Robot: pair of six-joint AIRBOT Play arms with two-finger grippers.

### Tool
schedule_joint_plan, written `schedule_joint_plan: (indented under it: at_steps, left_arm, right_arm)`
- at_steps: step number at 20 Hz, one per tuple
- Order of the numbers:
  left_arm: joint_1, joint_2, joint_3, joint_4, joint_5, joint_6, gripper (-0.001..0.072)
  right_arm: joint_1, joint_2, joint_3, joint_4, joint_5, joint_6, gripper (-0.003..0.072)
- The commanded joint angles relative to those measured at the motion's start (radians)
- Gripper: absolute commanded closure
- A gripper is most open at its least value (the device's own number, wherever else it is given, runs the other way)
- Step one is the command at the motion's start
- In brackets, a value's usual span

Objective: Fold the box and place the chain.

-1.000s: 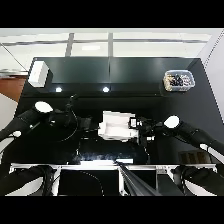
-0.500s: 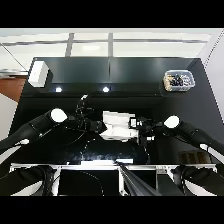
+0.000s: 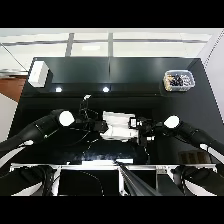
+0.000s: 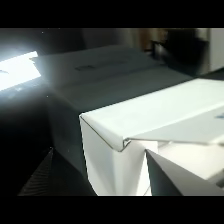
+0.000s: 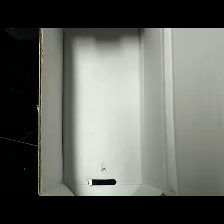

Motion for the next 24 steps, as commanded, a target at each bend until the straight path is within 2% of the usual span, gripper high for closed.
schedule_joint_plan:
  at_steps: [1,4,5,6,7,10,14,21,23,24]
  left_arm:
    - [-0.083,-0.031,0.074,0.240,-0.047,-0.295,0.0021]
    - [-0.138,-0.047,0.125,0.394,-0.121,-0.448,0.0038]
    - [-0.152,-0.047,0.137,0.443,-0.150,-0.491,0.0088]
    - [-0.163,-0.047,0.146,0.483,-0.180,-0.520,0.0196]
    - [-0.169,-0.047,0.153,0.505,-0.207,-0.537,0.0210]
    - [-0.177,-0.049,0.171,0.512,-0.267,-0.558,0.0211]
    - [-0.185,-0.062,0.192,0.512,-0.277,-0.592,0.0225]
    - [-0.240,-0.197,0.286,0.514,-0.307,-0.596,0.0227]
    - [-0.248,-0.215,0.293,0.512,-0.307,-0.600,0.0319]
    - [-0.250,-0.216,0.295,0.512,-0.307,-0.603,0.0327]
  right_arm:
    - [0.000,-0.001,0.000,0.000,0.000,0.000,0.0151]
    - [0.000,-0.001,0.000,0.000,0.000,0.000,0.0151]
    - [0.000,-0.001,0.000,0.000,0.000,0.000,0.0151]
    - [0.000,-0.001,0.000,0.000,0.000,0.000,0.0151]
    - [0.000,-0.001,0.000,0.000,0.000,0.000,0.0151]
    - [0.000,-0.001,0.000,0.000,0.000,0.000,0.0151]
    - [0.000,-0.001,0.000,0.000,0.000,0.000,0.0151]
    - [0.000,-0.001,0.000,0.000,0.000,0.000,0.0151]
    - [0.000,-0.001,0.000,0.000,0.000,0.000,0.0151]
    - [0.000,0.000,0.000,0.000,0.000,0.000,0.0151]
